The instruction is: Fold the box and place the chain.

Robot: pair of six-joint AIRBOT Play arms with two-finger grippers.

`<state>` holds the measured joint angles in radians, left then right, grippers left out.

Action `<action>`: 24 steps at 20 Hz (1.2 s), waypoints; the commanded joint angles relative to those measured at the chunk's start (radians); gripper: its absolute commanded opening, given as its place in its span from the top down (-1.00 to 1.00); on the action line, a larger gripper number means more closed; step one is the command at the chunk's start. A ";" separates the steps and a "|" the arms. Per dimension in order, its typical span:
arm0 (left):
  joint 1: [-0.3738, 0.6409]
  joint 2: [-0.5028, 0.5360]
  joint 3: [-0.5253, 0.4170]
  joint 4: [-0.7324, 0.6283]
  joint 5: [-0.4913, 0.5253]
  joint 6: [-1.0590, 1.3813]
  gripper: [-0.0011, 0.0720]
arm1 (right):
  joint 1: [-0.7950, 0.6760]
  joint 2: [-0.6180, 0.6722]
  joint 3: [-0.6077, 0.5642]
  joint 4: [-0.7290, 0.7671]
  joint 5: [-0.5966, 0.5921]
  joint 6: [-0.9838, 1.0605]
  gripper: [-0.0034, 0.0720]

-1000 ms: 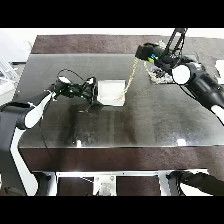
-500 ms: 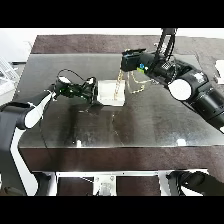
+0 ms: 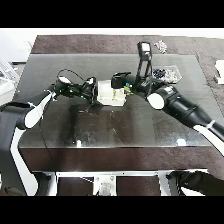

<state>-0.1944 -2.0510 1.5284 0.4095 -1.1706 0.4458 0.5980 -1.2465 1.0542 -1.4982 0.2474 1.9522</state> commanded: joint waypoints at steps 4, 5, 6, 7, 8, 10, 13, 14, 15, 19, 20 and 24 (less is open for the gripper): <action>0.000 0.000 0.001 0.000 0.000 0.000 -0.36 | 0.051 -0.140 -0.009 0.085 -0.080 0.020 0.90; 0.000 0.000 0.001 0.000 0.000 0.000 -0.36 | 0.056 -0.156 -0.009 0.085 -0.080 0.020 0.90; 0.000 0.000 0.001 0.000 0.000 0.000 -0.36 | 0.061 -0.175 -0.009 0.085 -0.081 0.020 0.90; 0.000 0.000 0.001 0.000 0.000 0.000 -0.36 | 0.063 -0.193 -0.009 0.085 -0.081 0.028 0.90; 0.000 0.000 0.001 0.000 0.000 0.000 -0.36 | 0.063 -0.212 -0.009 0.085 -0.083 0.031 0.90; 0.000 0.000 0.001 0.000 0.000 0.000 -0.36 | 0.063 -0.249 -0.009 0.085 -0.083 0.031 0.90; 0.000 0.000 0.001 0.000 0.000 0.000 -0.36 | 0.055 -0.286 -0.009 0.079 -0.081 0.026 0.41; 0.000 0.000 0.001 0.000 0.000 0.000 -0.36 | 0.044 -0.280 -0.010 0.069 -0.080 0.027 -0.35; 0.000 0.000 0.001 0.000 0.000 0.000 -0.36 | 0.036 -0.262 -0.010 0.064 -0.081 0.026 -0.50; 0.000 0.000 0.001 0.000 0.000 0.000 -0.36 | 0.020 -0.117 -0.010 -0.060 -0.006 -0.166 -0.50; 0.000 0.000 0.001 0.000 0.000 0.000 -0.36 | -0.003 -0.083 -0.010 -0.087 0.057 -0.194 -0.50; 0.000 0.000 0.001 0.000 0.000 0.000 -0.35 | -0.170 0.031 -0.040 -0.122 0.284 -0.360 -0.51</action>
<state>-0.1944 -2.0510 1.5284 0.4099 -1.1706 0.4458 0.5220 -1.2934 1.0328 -1.5787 0.3721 1.7329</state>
